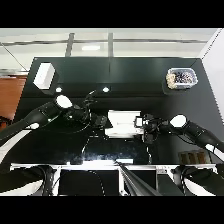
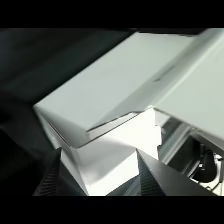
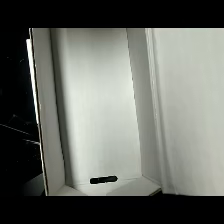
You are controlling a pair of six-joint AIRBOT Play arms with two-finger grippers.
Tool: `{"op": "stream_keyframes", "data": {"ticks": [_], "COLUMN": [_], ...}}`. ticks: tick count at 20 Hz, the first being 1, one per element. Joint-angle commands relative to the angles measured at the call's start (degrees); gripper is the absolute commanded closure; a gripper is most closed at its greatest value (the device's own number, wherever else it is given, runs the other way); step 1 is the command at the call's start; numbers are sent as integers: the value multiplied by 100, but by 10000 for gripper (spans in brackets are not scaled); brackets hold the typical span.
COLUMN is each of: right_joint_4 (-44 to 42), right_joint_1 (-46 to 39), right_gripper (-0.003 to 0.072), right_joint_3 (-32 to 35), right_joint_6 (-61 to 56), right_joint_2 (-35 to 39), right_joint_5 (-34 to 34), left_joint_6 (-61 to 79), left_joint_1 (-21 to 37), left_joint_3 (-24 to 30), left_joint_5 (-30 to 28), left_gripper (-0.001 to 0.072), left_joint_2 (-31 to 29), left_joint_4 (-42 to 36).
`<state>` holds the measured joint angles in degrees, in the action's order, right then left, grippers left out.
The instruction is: Fold the box and place the chain.
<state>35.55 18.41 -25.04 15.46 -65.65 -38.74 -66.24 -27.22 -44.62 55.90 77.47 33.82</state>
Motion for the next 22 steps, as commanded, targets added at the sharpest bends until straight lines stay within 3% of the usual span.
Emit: {"op": "stream_keyframes", "data": {"ticks": [1,5,9,13,14,19,22], "right_joint_4": [4,4,4,4,4,4,4], "right_joint_1": [4,4,4,4,4,4,4], "right_gripper": [204,204,204,204,204,204,204], "right_joint_3": [0,0,0,0,0,0,0], "right_joint_6": [-2,-2,-2,-2,-2,-2,-2], "right_joint_2": [-2,-2,-4,-2,-4,-2,-2], "right_joint_5": [2,2,4,4,4,4,4], "left_joint_6": [-328,-905,-2175,-2741,-2741,-2944,-3521], "left_joint_1": [-66,-243,-623,-918,-951,-1067,-1185], "left_joint_3": [-55,-55,-289,-658,-708,-734,-737], "left_joint_5": [-142,-455,-667,-612,-579,-455,-483], "left_gripper": [178,177,178,179,228,231,231], "left_joint_2": [2,2,4,4,4,4,4], "left_joint_4": [323,452,1419,2000,2015,2037,2551]}}
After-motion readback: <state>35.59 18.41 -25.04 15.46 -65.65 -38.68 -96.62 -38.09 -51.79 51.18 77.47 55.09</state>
